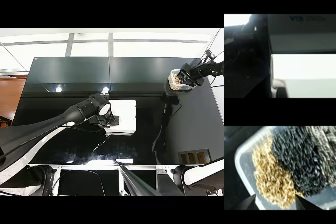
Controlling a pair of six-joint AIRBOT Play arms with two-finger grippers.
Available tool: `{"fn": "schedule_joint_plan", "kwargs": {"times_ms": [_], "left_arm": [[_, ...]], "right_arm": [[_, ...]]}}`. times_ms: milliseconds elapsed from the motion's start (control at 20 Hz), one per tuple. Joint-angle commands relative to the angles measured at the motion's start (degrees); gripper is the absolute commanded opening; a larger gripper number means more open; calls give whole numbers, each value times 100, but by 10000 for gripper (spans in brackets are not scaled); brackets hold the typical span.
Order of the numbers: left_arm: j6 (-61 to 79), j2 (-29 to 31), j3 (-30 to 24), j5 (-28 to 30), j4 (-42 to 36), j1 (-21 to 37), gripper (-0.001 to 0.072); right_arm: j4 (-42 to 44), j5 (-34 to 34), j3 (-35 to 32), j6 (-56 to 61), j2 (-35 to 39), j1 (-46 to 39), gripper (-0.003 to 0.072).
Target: Fold the box and place the chain.
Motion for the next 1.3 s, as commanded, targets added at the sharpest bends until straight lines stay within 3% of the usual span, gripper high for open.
{"fn": "schedule_joint_plan", "kwargs": {"times_ms": [0,50,100,450,500,550,800,1050,1250], "left_arm": [[0,-2,2,2,0,-2,31],[2,-2,2,0,0,-2,32],[0,-2,2,2,0,-2,31],[2,-2,2,2,0,-2,31],[0,-2,2,2,0,-2,31],[0,-2,2,2,0,-2,31],[0,-2,2,2,0,-2,32],[2,-2,2,2,0,-2,31],[2,-2,2,2,0,-2,32]], "right_arm": [[57,-162,-17,74,-267,52,532],[59,-251,-17,76,-293,79,452],[61,-367,-17,85,-310,107,428],[105,-407,-17,212,-369,133,427],[120,-339,-17,199,-380,133,276],[125,-293,-15,162,-374,129,28],[225,-133,109,90,-105,-52,21],[234,649,922,-348,229,-153,20],[608,708,1381,-647,662,-164,20]]}}
